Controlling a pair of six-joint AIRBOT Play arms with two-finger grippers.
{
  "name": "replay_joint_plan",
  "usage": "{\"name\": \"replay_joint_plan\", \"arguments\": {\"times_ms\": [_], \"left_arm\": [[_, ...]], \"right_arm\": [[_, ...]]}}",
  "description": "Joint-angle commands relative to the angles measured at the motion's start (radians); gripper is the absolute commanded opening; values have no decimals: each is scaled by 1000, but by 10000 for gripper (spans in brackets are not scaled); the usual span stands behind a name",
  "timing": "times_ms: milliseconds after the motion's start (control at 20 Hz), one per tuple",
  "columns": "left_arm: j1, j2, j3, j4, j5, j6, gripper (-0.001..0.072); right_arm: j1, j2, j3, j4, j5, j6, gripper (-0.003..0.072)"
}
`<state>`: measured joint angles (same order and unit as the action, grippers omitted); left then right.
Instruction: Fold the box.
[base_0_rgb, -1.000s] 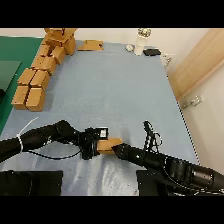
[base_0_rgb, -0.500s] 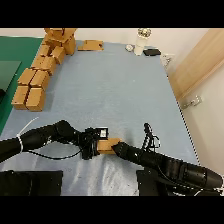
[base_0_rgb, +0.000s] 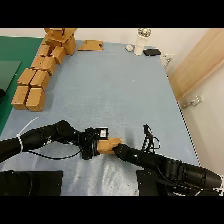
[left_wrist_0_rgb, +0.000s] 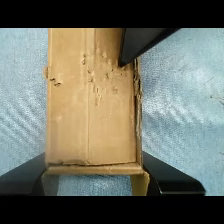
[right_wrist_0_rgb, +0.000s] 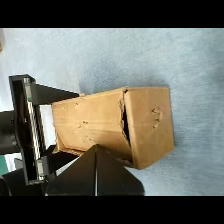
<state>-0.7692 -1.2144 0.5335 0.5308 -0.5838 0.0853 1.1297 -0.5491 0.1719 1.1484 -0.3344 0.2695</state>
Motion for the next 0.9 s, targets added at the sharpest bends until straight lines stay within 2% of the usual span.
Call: {"name": "replay_joint_plan", "arguments": {"times_ms": [0, 200, 300, 400, 600, 650, 700, 850], "left_arm": [[0, 1, 0, 0, 0, 0, 499], [0, 1, 0, 0, 0, 0, 499], [0, 1, 0, 0, 0, 0, 499], [0, 1, 0, 0, 0, 0, 499], [0, 1, 0, 0, 0, 0, 499], [0, 1, 0, 0, 0, 0, 499], [0, 1, 0, 0, 0, 0, 499], [0, 1, 0, 0, 0, 0, 498]], "right_arm": [[1, 0, -3, -1, -3, 0, 3], [1, 34, 28, -19, -2, -98, 3], [1, 71, 68, -19, -60, -164, 3], [1, 95, 121, -19, -209, -244, 3], [-32, 66, 212, -42, -625, -405, 3], [-47, 51, 224, -42, -692, -433, 3], [-62, 37, 232, -42, -730, -455, 4], [-84, 4, 234, -42, -734, -458, 4]]}}
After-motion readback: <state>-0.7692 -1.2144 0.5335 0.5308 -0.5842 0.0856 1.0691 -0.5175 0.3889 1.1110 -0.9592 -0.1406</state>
